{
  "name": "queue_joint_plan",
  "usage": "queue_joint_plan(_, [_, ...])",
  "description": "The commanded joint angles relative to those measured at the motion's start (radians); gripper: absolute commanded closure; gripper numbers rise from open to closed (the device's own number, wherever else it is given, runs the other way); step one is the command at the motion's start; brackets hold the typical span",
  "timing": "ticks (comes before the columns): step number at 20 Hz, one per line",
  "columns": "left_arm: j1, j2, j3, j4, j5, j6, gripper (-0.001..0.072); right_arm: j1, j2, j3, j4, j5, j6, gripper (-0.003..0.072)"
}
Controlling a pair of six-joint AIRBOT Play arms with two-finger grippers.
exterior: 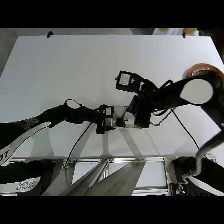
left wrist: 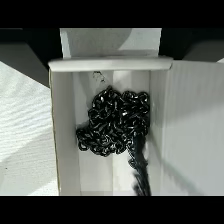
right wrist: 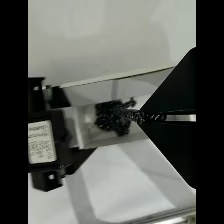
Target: Fold the box and place the chain.
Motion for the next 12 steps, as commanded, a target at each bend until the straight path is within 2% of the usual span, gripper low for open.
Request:
queue_joint_plan(1, [0.0,0.001,0.001,0.0,0.0,0.0,0.0577,0.036,-0.085,0.006,0.0,-0.031,0.073,0.0669])
queue_joint_plan(4, [0.0,0.001,0.0,0.0,0.0,0.0,0.0577,0.037,-0.169,0.005,-0.016,-0.002,0.103,0.0667])
queue_joint_plan(5, [0.0,0.001,0.0,0.0,0.0,0.0,0.0577,0.037,-0.187,0.005,-0.016,0.006,0.103,0.0644])
queue_joint_plan(7, [0.0,0.001,0.0,0.0,0.0,0.0,0.0577,0.034,-0.191,0.006,-0.015,0.003,0.101,0.048])
queue_joint_plan(8, [0.0,0.001,0.001,0.0,0.0,0.0,0.0577,0.026,-0.173,0.009,-0.02,0.002,0.098,0.0437])
queue_joint_plan(12, [0.0,0.001,0.0,0.0,0.0,0.0,0.0577,-0.066,-0.031,0.016,-0.075,0.031,0.002,0.0433])
